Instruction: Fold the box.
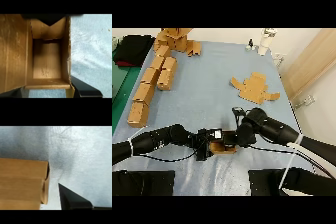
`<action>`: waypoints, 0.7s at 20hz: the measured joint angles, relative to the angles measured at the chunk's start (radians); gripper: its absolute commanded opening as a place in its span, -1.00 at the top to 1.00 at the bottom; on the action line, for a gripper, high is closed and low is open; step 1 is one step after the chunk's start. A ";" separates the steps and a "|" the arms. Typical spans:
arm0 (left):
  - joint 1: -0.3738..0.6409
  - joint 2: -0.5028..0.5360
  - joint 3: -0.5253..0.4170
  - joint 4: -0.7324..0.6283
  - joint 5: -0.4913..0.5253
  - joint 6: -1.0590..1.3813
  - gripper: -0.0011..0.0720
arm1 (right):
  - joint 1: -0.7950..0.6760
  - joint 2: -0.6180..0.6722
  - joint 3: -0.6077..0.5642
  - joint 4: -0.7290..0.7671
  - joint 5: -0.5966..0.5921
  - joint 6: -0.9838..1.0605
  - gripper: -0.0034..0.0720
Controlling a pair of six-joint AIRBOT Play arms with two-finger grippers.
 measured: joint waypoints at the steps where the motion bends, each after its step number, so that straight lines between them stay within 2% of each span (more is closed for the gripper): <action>1: 0.000 0.000 0.000 0.000 0.000 0.000 -0.33 | 0.019 -0.026 0.019 -0.021 -0.017 0.024 -0.24; 3: 0.000 0.000 0.000 0.000 0.000 0.000 -0.33 | 0.045 -0.071 0.053 -0.051 -0.041 0.056 -0.24; 6: 0.000 0.000 0.000 0.000 0.000 0.000 -0.33 | 0.063 -0.122 0.090 -0.078 -0.061 0.092 0.07; 7: 0.000 0.000 0.000 0.000 0.000 0.000 -0.33 | 0.066 -0.133 0.098 -0.087 -0.066 0.101 0.38; 10: 0.000 0.000 0.000 0.000 0.000 0.000 -0.33 | 0.071 -0.149 0.110 -0.108 -0.078 0.121 0.89; 13: 0.000 0.000 0.000 -0.001 0.000 -0.003 -0.33 | 0.073 -0.156 0.114 -0.113 -0.080 0.127 0.90; 14: 0.000 0.000 0.000 -0.001 0.000 -0.003 -0.33 | 0.073 -0.157 0.115 -0.114 -0.080 0.124 0.83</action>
